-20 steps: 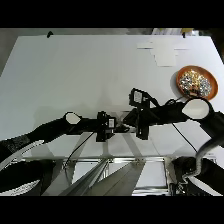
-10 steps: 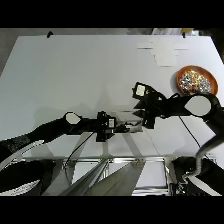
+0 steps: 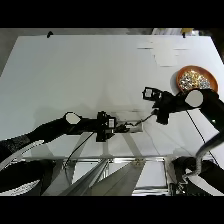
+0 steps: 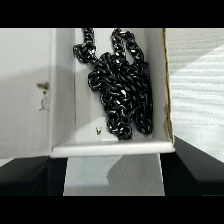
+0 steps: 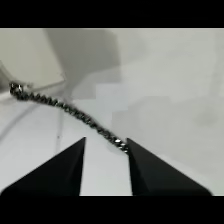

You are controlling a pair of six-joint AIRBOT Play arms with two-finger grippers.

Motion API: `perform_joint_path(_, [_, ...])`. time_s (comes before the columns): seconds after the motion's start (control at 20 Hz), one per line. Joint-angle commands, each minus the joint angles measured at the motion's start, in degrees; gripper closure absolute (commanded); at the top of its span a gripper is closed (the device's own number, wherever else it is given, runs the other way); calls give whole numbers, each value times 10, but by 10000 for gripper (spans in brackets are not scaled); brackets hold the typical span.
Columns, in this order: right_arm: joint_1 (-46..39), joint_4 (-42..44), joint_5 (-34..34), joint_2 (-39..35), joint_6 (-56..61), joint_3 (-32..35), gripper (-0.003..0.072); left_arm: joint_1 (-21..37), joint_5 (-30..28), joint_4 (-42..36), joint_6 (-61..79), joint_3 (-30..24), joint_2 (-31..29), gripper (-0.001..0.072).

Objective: Fold the box and place the chain.

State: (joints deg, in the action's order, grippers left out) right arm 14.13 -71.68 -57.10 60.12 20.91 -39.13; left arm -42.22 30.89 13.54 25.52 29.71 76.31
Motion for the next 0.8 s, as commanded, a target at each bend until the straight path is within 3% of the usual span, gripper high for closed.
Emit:
perform_joint_path(0.0, [-7,35,-2,38,-111,30,342,0,0,0,0,0,0,559])
perform_joint_path(0.2, [-7,150,22,38,-214,57,347,0,0,0,0,0,0,559])
perform_joint_path(0.4, [-7,167,48,38,-232,73,350,0,0,0,0,0,0,559])
perform_joint_path(0.6, [-3,188,57,47,-233,74,457,0,0,0,0,0,0,559])
perform_joint_path(0.7, [10,185,56,63,-240,74,472,0,0,0,0,0,0,559])
perform_joint_path(0.75, [15,177,57,65,-239,74,575,0,0,0,0,0,0,559])
